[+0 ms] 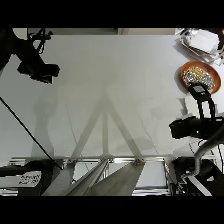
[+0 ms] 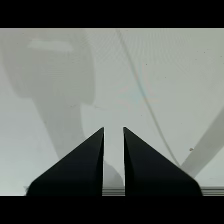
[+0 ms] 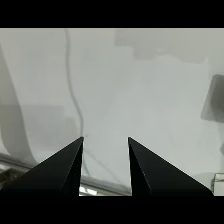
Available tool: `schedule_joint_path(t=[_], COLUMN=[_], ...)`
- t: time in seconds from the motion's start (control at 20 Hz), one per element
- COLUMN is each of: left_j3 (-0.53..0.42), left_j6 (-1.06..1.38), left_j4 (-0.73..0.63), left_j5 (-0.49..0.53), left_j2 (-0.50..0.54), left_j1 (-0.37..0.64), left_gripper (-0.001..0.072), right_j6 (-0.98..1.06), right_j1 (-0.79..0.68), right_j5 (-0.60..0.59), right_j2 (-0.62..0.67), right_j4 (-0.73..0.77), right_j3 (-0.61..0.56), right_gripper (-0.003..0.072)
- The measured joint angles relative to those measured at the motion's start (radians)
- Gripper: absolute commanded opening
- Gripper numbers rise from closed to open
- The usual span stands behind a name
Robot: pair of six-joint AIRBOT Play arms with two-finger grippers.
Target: Fold the box and place the chain.
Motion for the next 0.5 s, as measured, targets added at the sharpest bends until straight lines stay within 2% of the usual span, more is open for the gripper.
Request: schedule_joint_path(t=[0.1, 0.15, 0.2, 0.25, 0.35, 0.45, 0.5], left_j3=[0.0, 0.0, 0.0, 0.0, 0.0, 0.0, 0.0], left_j6=[0.0, 0.0, 0.0, 0.0, 0.0, 0.0, 0.0], left_j4=[0.0, 0.0, 0.0, 0.0, 0.0, 0.0, 0.0], left_j5=[0.0, 0.0, 0.0, 0.0, 0.0, 0.0, 0.0], left_j2=[0.0, 0.0, 0.0, 0.0, 0.0, 0.0, 0.0], left_j1=[0.0, 0.0, 0.0, 0.0, 0.0, 0.0, 0.0], left_gripper=[0.0133, 0.0133, 0.0133, 0.0133, 0.0133, 0.0133, 0.0133], right_j6=[0.0, 0.003, 0.021, 0.042, 0.051, -0.02, -0.059], right_j1=[0.0, 0.0, 0.0, -0.001, -0.021, -0.089, -0.14], right_j5=[0.001, 0.001, 0.001, 0.011, 0.064, 0.115, 0.119], right_j2=[0.0, 0.0, 0.0, 0.0, -0.004, -0.021, -0.035], right_j4=[-0.001, -0.013, -0.048, -0.117, -0.309, -0.507, -0.57], right_j3=[0.0, 0.001, 0.003, 0.009, 0.021, 0.027, 0.029], right_gripper=[0.0237, 0.0236, 0.0262, 0.0339, 0.0354, 0.0486, 0.0486])
